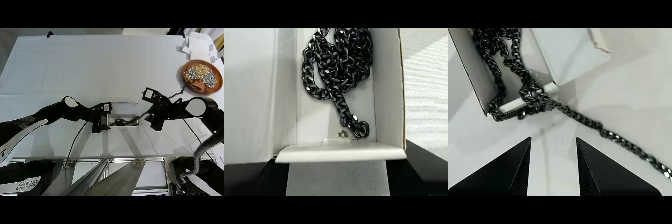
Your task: Fold the box and place the chain.
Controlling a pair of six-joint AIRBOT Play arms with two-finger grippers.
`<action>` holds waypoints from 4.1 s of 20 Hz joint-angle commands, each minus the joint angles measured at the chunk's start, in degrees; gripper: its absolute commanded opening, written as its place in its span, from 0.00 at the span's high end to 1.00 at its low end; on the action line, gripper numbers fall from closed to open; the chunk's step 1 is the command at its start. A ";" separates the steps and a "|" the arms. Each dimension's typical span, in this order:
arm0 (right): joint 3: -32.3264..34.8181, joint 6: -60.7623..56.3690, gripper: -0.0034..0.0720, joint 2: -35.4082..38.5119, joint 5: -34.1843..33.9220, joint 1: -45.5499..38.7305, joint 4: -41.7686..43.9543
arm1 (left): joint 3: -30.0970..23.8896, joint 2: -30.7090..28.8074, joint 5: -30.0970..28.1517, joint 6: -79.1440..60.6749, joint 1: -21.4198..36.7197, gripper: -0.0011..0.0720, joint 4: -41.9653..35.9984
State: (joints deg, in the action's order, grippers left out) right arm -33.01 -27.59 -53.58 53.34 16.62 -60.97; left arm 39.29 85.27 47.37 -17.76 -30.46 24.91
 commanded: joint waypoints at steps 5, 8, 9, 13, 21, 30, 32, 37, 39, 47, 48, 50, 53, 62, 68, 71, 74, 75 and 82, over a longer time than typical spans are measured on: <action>4.90 20.44 0.60 -6.95 -7.23 0.15 14.27 | 0.00 -0.04 0.00 0.00 0.00 0.79 0.00; 4.90 20.41 0.61 -9.73 -9.35 1.22 14.27 | 0.00 -0.07 0.00 0.00 0.00 0.79 0.00; 4.90 20.41 0.63 -9.94 -9.92 1.29 14.29 | 0.00 -0.07 0.00 0.00 0.00 0.79 0.00; 4.90 20.41 0.65 -9.94 -12.50 1.27 14.25 | 0.00 -0.04 0.00 0.00 0.00 0.79 0.00; 4.90 20.35 0.90 -9.92 -13.64 1.27 12.76 | 0.00 -0.07 0.00 0.00 0.00 0.79 0.00; 4.87 13.84 0.93 -3.48 -11.63 1.27 7.58 | 0.00 -0.04 -0.02 0.00 0.00 0.79 0.00; 4.87 11.58 0.93 1.55 -10.47 1.27 7.61 | 0.00 -0.04 0.00 0.00 0.00 0.79 0.00; 4.74 7.43 0.93 15.96 -6.88 1.29 13.03 | 0.00 -0.07 0.00 0.00 0.00 0.79 0.00; 4.33 7.45 0.93 19.80 -6.14 1.29 19.85 | 0.00 -0.07 0.00 0.00 0.00 0.79 0.00; 3.74 8.61 0.93 9.46 -7.82 6.82 38.71 | 0.00 -0.04 0.00 0.00 0.00 0.79 0.00; 3.74 8.61 0.93 6.75 -10.27 9.07 38.71 | 0.00 -0.04 0.00 0.00 0.00 0.79 0.00; 3.74 8.59 0.93 1.31 -15.98 12.83 38.71 | 0.00 -0.04 -0.02 0.00 0.00 0.79 0.00; 3.74 8.55 0.85 -4.26 -18.43 14.62 38.71 | 0.00 -0.04 0.00 0.00 0.00 0.79 0.00; -10.54 -16.41 0.73 -4.68 5.60 -1.11 15.26 | 0.00 -0.07 0.00 0.00 0.00 0.79 0.00; -23.61 -36.70 0.76 -5.44 10.19 -21.64 0.72 | 0.00 -0.07 -0.02 0.00 0.00 0.79 0.00; -23.61 -44.85 0.61 -9.25 5.44 -26.62 -12.28 | 0.00 -0.04 0.00 0.00 0.00 0.79 0.00; -23.61 -50.60 0.36 -15.43 1.18 -28.44 -20.44 | 0.00 -0.07 0.00 0.00 0.00 0.79 0.00; -23.63 -50.64 0.36 -17.42 -0.50 -29.00 -20.94 | 0.00 -0.04 0.00 0.00 0.00 0.79 0.00; -24.02 -59.80 0.43 -29.44 -11.21 -29.97 -25.73 | 0.00 -0.04 0.00 0.00 0.00 0.79 0.00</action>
State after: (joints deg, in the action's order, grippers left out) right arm -56.90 -82.08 -78.81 47.77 -12.91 -82.87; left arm 39.29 85.27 47.37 -17.74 -30.46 24.91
